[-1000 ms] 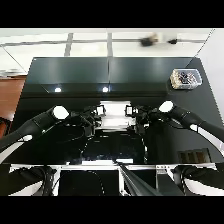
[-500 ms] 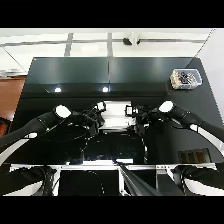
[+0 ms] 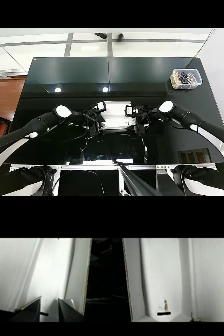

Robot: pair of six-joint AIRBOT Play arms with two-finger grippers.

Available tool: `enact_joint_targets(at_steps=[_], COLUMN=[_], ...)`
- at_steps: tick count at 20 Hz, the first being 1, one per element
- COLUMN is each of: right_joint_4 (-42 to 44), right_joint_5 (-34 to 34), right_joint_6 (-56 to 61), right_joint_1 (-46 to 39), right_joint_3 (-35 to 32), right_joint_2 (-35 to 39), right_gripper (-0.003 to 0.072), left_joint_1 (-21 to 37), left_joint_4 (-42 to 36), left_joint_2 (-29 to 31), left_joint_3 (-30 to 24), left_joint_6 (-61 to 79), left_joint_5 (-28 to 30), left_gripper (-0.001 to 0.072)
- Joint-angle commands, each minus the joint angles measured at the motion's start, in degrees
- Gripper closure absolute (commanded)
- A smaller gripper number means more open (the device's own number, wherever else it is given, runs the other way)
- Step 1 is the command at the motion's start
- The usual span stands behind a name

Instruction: Fold the box and place the chain.

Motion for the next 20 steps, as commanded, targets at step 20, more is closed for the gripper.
enact_joint_targets(at_steps=[20], right_joint_4=[0.0], right_joint_5=[0.0], right_joint_6=[0.0], right_joint_1=[0.0], right_joint_3=[0.0], right_joint_2=[0.0], right_gripper=[0.0453], left_joint_1=[31.8], left_joint_4=[6.1], left_joint_2=[-1.6], left_joint_3=[-3.3], left_joint_6=[-67.1], left_joint_5=[-23.1], left_gripper=[0.0681])
